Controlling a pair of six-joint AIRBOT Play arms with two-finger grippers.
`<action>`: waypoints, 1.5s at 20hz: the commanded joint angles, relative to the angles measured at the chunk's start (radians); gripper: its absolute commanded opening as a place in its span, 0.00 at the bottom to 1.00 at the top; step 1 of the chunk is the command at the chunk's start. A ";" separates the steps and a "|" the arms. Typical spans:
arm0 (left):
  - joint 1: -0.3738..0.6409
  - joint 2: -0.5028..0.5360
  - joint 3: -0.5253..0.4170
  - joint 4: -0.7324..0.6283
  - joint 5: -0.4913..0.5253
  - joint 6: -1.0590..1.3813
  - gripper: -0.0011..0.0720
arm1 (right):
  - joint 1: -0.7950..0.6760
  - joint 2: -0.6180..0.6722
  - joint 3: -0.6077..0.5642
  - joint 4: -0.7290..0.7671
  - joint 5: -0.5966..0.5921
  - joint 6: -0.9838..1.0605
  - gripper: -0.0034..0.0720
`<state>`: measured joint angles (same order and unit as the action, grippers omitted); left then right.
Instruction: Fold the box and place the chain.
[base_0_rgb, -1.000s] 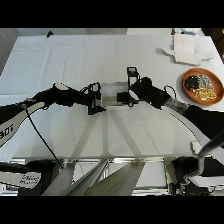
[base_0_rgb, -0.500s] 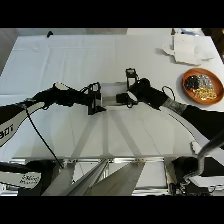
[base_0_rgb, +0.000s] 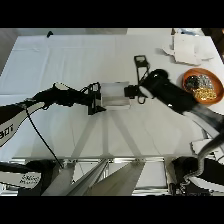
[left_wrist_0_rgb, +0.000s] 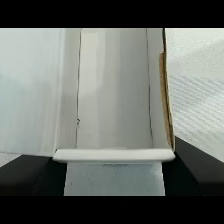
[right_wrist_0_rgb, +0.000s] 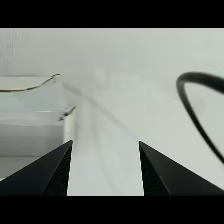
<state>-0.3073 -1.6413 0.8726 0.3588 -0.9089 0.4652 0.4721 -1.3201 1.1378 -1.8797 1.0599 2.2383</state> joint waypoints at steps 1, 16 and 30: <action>0.000 0.000 0.000 0.000 0.000 0.000 0.23 | -0.055 0.150 0.001 -0.182 0.141 -0.122 0.65; 0.000 0.001 0.000 0.000 0.000 0.000 0.23 | -0.953 0.096 0.000 0.027 -0.062 -0.602 0.65; 0.000 0.000 0.000 0.000 0.000 0.000 0.23 | -1.085 -0.248 0.000 0.095 -0.163 -0.705 0.75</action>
<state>-0.3073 -1.6413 0.8726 0.3588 -0.9092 0.4648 -0.6090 -1.5089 1.1374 -1.8030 0.9138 1.5490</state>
